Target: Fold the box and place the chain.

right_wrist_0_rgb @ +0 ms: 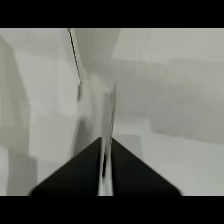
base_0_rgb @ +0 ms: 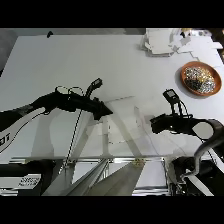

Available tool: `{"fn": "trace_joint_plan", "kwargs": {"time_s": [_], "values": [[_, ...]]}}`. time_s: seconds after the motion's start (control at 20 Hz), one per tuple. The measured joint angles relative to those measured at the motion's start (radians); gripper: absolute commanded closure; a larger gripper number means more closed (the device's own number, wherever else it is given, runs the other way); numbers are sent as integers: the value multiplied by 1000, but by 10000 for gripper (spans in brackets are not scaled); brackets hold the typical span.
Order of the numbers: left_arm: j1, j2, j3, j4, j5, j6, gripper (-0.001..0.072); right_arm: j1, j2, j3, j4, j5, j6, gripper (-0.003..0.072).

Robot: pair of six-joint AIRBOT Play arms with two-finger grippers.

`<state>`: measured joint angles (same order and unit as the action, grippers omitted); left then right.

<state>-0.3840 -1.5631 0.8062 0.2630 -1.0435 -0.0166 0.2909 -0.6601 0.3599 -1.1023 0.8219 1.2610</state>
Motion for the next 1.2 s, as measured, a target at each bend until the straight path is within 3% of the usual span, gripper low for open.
{"fn": "trace_joint_plan", "kwargs": {"time_s": [0.1, 0.35, 0.7, 1.2], "values": [[-6, 19, 5, 0, 2, 71, 707, 0, 1, 11, 16, -1, 0, 383], [-49, 58, 25, 32, 18, 210, 706, 0, 12, 82, 42, 3, -1, 384], [-166, 66, 31, 117, 202, 279, 705, 0, 37, 137, 10, 30, -5, 384], [-187, 30, 33, 122, 270, 286, 704, 0, 40, 143, -104, 82, -11, 385]]}}
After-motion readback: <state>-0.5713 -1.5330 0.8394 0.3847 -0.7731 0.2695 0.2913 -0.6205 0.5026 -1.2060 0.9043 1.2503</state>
